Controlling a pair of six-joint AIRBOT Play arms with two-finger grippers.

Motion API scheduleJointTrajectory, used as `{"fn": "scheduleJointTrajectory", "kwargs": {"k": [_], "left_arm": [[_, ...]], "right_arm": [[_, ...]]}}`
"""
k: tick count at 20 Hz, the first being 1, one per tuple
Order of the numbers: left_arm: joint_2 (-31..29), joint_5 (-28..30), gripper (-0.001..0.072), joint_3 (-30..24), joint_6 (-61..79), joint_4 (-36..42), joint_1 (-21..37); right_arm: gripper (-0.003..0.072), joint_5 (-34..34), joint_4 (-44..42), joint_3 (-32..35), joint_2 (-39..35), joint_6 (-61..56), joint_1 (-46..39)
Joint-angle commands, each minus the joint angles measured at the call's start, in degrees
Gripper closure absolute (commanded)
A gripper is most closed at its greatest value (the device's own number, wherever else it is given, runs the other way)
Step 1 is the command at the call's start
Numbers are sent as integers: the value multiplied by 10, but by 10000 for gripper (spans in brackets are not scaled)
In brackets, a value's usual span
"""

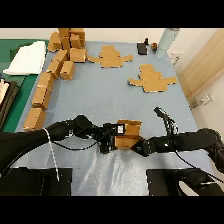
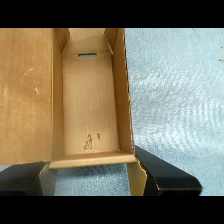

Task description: Fold the box.

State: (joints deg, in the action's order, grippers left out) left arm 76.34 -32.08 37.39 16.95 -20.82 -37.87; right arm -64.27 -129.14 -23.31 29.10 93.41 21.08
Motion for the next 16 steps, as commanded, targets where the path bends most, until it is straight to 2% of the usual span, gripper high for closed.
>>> {"fn": "scheduleJointTrajectory", "kwargs": {"k": [1,3,4,5,7,10,13,16], "left_arm": [[0,0,236,0,0,0,0],[0,0,236,0,0,0,0],[0,0,236,0,0,0,0],[0,0,236,0,0,0,0],[0,0,236,0,0,0,0],[0,0,236,0,0,0,0],[0,0,236,0,0,0,0],[0,0,236,0,0,0,0]], "right_arm": [[42,66,-8,0,1,-160,0],[589,128,-23,-1,14,-168,0],[646,153,-29,-2,23,-156,0],[674,168,-28,-7,36,-151,0],[681,190,-27,-26,80,-134,0],[680,224,-15,-80,188,-68,0],[681,218,16,-133,303,-12,0],[681,211,17,-138,368,20,1]]}}
